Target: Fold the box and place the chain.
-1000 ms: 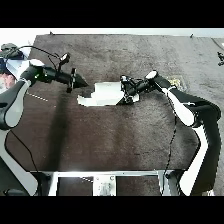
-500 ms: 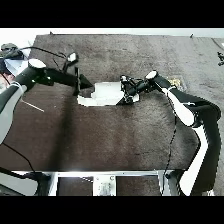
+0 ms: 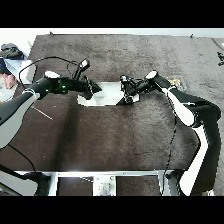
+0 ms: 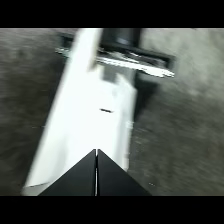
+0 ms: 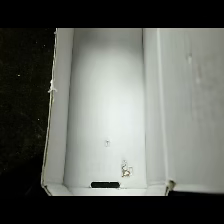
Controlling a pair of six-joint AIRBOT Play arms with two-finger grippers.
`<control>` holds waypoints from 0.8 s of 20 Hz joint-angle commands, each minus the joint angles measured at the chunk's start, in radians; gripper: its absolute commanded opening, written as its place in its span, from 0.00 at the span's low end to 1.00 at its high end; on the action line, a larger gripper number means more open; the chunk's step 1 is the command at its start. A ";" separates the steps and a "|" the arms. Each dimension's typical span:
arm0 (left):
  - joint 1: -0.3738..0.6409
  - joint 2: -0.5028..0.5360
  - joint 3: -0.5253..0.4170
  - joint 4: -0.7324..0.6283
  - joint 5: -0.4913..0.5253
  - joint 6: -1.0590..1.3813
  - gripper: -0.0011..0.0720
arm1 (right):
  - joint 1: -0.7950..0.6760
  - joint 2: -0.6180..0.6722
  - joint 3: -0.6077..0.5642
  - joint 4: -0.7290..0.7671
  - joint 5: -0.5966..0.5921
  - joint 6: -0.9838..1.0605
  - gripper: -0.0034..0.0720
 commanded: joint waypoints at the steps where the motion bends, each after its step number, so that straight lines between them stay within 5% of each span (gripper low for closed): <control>1: -0.004 -0.007 0.006 -0.033 0.121 -0.019 0.03 | -0.001 0.000 0.000 0.000 0.000 0.000 0.62; 8: -0.004 -0.100 0.108 -0.045 0.147 -0.053 0.03 | -0.001 0.000 0.000 0.000 0.000 0.000 0.62; 16: -0.004 -0.150 0.109 -0.014 0.177 -0.105 0.03 | -0.001 0.000 0.000 0.000 0.000 0.000 0.62</control>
